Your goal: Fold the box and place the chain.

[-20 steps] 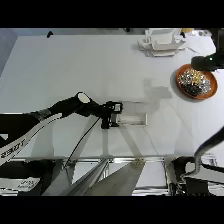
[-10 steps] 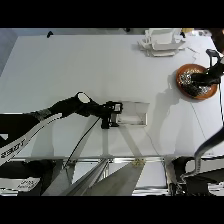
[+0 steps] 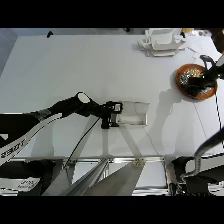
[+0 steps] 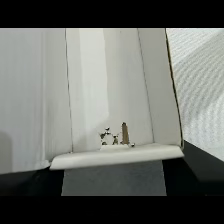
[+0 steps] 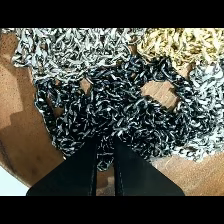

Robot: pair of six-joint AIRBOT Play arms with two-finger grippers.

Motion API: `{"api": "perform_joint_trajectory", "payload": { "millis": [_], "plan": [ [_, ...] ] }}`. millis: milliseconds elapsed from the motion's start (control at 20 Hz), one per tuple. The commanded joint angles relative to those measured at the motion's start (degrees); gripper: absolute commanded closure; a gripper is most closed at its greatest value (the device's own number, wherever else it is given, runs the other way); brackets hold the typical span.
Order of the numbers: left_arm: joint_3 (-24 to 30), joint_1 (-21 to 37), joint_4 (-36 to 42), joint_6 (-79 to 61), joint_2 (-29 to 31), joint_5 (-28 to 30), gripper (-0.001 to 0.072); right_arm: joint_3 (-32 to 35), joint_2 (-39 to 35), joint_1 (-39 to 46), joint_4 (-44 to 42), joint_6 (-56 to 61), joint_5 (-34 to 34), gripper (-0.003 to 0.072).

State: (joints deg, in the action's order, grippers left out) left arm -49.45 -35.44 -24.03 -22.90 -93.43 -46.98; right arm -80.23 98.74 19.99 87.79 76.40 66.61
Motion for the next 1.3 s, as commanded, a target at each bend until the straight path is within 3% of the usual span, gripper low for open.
{"api": "perform_joint_trajectory", "payload": {
  "millis": [0,200,600,1000,1250],
  "plan": [
    [0.02,0.04,0.0,-0.02,0.04,0.0,0.0666,0.02,-0.2,0.0,-0.11,-0.48,1.42,0.0673],
    [0.02,0.04,0.0,-0.02,0.04,0.0,0.0666,0.02,-8.41,0.02,-1.01,-0.15,4.5,0.0674],
    [0.02,0.04,0.0,-0.02,0.04,0.0,0.0666,0.07,-36.7,-1.36,-24.79,-4.48,14.4,0.0674],
    [0.02,0.04,0.0,-0.02,0.04,0.02,0.0666,0.85,-53.72,-16.59,-26.38,-4.37,22.67,0.0674],
    [0.02,0.04,0.0,-0.02,0.04,0.0,0.0666,4.04,-61.48,-26.12,-30.93,-1.92,21.42,0.0674]
  ]
}}
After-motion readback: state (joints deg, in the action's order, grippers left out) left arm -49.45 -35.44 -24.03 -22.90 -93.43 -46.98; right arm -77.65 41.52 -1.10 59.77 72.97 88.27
